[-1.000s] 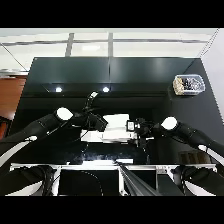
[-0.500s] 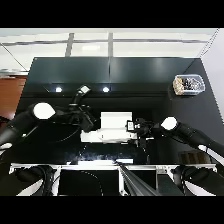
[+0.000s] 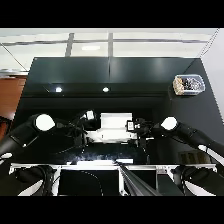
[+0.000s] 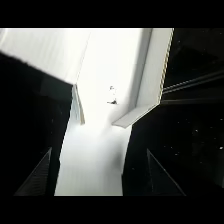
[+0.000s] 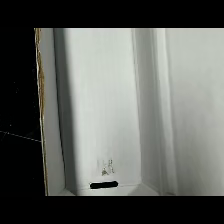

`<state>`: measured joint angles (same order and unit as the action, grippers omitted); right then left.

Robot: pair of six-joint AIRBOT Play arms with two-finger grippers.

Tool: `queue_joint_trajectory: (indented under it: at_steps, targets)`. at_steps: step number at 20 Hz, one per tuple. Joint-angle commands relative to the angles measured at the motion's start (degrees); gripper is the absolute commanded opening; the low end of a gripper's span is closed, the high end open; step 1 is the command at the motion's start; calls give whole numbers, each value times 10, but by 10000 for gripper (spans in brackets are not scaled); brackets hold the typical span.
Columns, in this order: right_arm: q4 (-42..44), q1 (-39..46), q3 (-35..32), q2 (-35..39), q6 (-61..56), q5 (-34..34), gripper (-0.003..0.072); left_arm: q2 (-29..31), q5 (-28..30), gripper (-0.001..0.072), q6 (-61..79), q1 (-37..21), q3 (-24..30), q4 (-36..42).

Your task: Fold the box and place the chain.

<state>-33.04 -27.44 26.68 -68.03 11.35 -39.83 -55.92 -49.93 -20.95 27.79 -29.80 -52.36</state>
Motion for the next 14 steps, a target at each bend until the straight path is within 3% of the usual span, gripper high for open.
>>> queue_joint_trajectory:
  at_steps: [1, 5, 6, 7, 8, 14]
  targets:
    - [0, -1, 0, 0, 0, 0, 427, -24, 88, 671, 76, 34, 10, 34]
    - [0, -1, 0, 0, 0, 0, 426, -56, 97, 643, 76, 58, 10, 38]
    - [0, -1, 0, 0, 0, 0, 427, -56, 97, 457, 76, 62, 10, 41]
    - [0, -1, 0, 0, 0, 0, 426, -56, 95, 325, 76, 64, 9, 53]
    - [0, -1, 0, 0, 0, 0, 427, -56, 94, 291, 76, 64, 9, 70]
    - [0, -1, 0, 0, 0, 0, 427, -62, 95, 258, 76, 64, 9, 144]
